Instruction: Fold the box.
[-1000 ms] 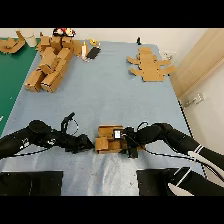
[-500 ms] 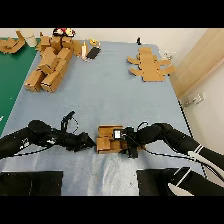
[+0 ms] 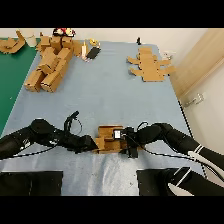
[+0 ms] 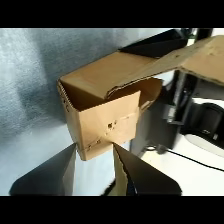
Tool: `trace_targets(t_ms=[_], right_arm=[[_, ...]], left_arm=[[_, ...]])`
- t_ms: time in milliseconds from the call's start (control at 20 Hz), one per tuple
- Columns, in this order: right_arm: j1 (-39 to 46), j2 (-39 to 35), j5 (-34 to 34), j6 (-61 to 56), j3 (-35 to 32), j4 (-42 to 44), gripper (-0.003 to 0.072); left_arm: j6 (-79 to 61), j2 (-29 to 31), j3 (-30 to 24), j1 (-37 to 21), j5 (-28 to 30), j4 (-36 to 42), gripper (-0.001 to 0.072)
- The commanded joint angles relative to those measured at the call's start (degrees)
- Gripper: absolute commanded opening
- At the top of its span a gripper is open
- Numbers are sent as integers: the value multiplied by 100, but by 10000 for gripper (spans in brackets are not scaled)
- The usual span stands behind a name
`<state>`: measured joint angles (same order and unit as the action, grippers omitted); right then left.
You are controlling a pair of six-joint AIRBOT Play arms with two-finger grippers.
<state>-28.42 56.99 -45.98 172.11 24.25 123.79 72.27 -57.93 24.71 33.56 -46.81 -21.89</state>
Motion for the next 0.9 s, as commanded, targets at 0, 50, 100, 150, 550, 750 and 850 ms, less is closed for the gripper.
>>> trace_targets(t_ms=[0,50,100,150,550,750,850], right_arm=[[0,2,2,-2,-2,0,514],[0,2,0,-2,-2,0,513],[0,2,2,-2,-2,0,513],[0,2,2,-2,-2,0,513],[0,2,2,-2,-2,0,513],[0,2,2,-2,-2,-2,514],[0,2,2,-2,-2,0,513]], left_arm=[[1462,37,337,710,796,-1392,371],[1941,37,472,901,892,-1867,371],[2481,33,616,1071,925,-2380,371],[2951,4,754,1211,925,-2800,371],[4483,-767,1593,1825,697,-3676,371],[4929,-855,1738,2022,409,-4009,371],[5021,-855,1738,2085,354,-4011,371]])
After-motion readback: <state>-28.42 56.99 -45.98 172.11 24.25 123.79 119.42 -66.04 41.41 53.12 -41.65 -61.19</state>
